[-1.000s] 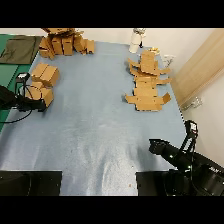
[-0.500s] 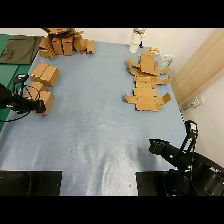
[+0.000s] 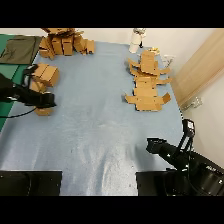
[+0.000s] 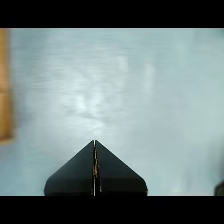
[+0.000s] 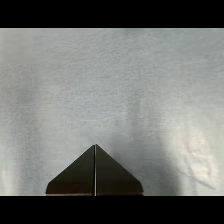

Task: Fold the box.

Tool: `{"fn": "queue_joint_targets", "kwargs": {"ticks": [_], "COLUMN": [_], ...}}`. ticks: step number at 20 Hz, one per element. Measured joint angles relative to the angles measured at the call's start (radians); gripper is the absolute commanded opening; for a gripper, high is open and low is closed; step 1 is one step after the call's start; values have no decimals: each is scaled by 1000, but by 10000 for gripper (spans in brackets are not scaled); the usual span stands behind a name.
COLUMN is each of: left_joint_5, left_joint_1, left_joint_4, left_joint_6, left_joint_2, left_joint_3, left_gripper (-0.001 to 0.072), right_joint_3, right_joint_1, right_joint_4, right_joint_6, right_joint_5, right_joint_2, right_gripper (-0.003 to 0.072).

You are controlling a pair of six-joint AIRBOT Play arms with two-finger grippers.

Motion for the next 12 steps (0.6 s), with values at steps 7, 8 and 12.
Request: {"fn": "queue_joint_targets", "kwargs": {"ticks": [7,8,12], "left_joint_5": [52,60,102], "left_joint_1": [-359,-397,-504], "left_joint_4": [-135,-147,-181], "left_joint_6": [14,13,2], "left_joint_2": [-16,-28,-91], "left_joint_3": [4,4,4], "left_gripper": [9,9,9], "right_joint_3": [21,32,86], "right_joint_1": [-52,-82,-235], "right_joint_4": [-63,-66,-42], "right_joint_6": [41,41,26], "right_joint_5": [-195,-248,-520], "right_joint_2": [-188,-227,-428], "right_gripper": [3,3,3]}}
